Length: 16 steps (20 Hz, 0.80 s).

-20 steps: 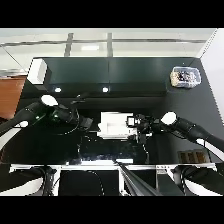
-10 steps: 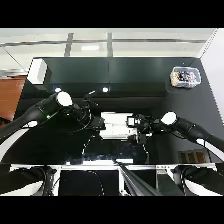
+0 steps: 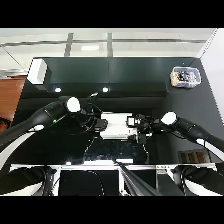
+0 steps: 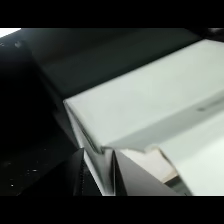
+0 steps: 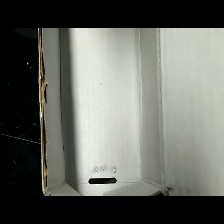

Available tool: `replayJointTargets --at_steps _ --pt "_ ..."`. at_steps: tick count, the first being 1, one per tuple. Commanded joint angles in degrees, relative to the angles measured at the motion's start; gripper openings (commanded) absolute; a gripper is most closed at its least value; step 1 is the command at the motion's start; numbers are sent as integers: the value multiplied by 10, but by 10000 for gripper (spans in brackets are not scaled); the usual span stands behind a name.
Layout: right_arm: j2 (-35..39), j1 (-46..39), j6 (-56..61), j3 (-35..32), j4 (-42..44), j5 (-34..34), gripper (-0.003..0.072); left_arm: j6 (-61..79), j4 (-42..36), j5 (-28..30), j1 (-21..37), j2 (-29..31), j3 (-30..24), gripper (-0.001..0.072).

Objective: Fold the box and place the chain.

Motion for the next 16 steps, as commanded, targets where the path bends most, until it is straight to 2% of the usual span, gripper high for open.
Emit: replayJointTargets --at_steps 1,5,10,16 --pt "0 0 0 0 0 0 191 -75 75 -4 -26 -16 16 223" --pt "0 0 0 0 0 0 191 -176 145 -33 -59 -42 60 227" --pt "0 0 0 0 0 0 190 -320 206 -36 -95 -43 72 227" --pt "0 0 0 0 0 0 190 -342 221 -66 -126 -79 115 227"
